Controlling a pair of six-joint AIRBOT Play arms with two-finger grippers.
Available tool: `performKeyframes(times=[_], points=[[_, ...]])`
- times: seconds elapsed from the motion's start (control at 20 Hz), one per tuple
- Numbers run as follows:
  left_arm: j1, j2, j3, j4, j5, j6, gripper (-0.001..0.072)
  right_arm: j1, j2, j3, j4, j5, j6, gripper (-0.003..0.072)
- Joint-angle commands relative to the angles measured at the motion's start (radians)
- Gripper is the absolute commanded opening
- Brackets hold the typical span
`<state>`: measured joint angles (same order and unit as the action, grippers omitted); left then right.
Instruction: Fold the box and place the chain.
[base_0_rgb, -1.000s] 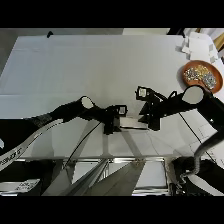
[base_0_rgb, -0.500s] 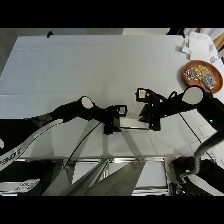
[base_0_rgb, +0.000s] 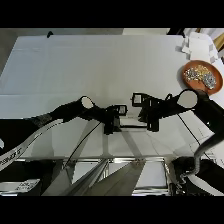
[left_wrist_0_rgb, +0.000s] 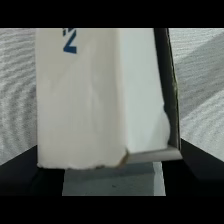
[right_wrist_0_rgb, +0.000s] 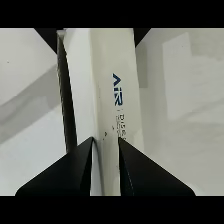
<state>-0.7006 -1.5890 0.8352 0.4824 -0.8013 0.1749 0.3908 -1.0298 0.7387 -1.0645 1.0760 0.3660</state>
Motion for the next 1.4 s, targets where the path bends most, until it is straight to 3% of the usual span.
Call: performKeyframes(times=[0.0, 0.9, 1.35], points=[[0.001, 0.001, 0.000, 0.002, 0.001, 0.004, 0.0069, 0.007, 0.000, -0.001, -0.015, -0.018, 0.003, 0.0149], [0.001, 0.001, 0.000, 0.001, 0.001, 0.004, 0.0069, 0.007, 0.000, -0.062, 0.045, 0.008, 0.002, 0.0155], [0.001, 0.001, 0.000, 0.002, 0.001, 0.004, 0.0069, 0.007, 0.049, -0.062, 0.071, -0.010, -0.001, 0.0274]])
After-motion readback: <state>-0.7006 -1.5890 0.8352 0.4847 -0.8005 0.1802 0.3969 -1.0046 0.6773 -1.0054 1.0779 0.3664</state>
